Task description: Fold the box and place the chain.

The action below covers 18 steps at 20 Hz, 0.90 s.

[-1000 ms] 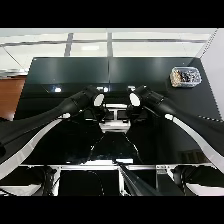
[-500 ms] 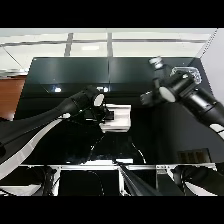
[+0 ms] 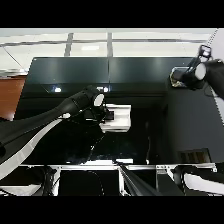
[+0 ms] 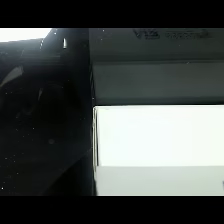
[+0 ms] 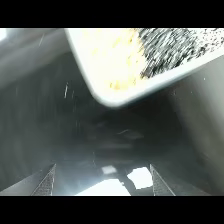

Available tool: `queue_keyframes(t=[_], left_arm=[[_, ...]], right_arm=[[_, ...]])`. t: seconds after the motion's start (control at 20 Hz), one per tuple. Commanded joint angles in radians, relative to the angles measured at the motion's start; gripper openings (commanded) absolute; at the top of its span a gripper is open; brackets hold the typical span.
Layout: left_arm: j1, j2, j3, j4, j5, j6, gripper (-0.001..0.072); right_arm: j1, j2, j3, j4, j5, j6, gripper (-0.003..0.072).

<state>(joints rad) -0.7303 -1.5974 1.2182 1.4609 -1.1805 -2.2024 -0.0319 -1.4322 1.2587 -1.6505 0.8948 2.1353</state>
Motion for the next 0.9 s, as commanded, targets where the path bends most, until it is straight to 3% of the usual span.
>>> queue_keyframes(t=[0.0, 0.15, 0.3, 0.4, 0.45, 0.7, 0.75, 0.8, 0.85], left_arm=[[0.001, 0.0, 0.0, 0.0, -0.002, 0.0, 0.0026], [0.001, 0.0, 0.0, 0.0, -0.003, 0.0, 0.0026], [0.001, 0.0, 0.0, -0.001, -0.006, 0.0, 0.0026], [0.001, 0.0, 0.0, 0.0, -0.006, 0.0, 0.0026], [0.001, 0.0, 0.0, 0.0, -0.006, 0.0, 0.0026], [0.001, 0.0, 0.0, 0.0, -0.006, 0.0, 0.0026], [0.001, 0.0, 0.0, 0.0, -0.006, 0.0, 0.0026], [0.001, 0.0, 0.0, 0.0, -0.006, 0.0, 0.0026], [0.001, 0.0, 0.0, 0.0, -0.006, 0.0, 0.0026]], right_arm=[[-0.143, -0.204, 0.247, 0.261, 0.063, 0.108, 0.0717], [-0.164, -0.352, 0.436, 0.267, 0.127, 0.177, 0.0668], [-0.167, -0.453, 0.537, 0.29, 0.134, 0.189, 0.0658], [-0.168, -0.484, 0.542, 0.296, 0.136, 0.215, 0.0634], [-0.168, -0.496, 0.543, 0.296, 0.133, 0.217, 0.0586], [-0.167, -0.547, 0.543, 0.309, 0.123, 0.201, 0.0586], [-0.167, -0.551, 0.543, 0.309, 0.122, 0.183, 0.0541], [-0.167, -0.551, 0.543, 0.314, 0.123, 0.147, 0.0332], [-0.167, -0.545, 0.546, 0.344, 0.131, 0.076, 0.0055]])
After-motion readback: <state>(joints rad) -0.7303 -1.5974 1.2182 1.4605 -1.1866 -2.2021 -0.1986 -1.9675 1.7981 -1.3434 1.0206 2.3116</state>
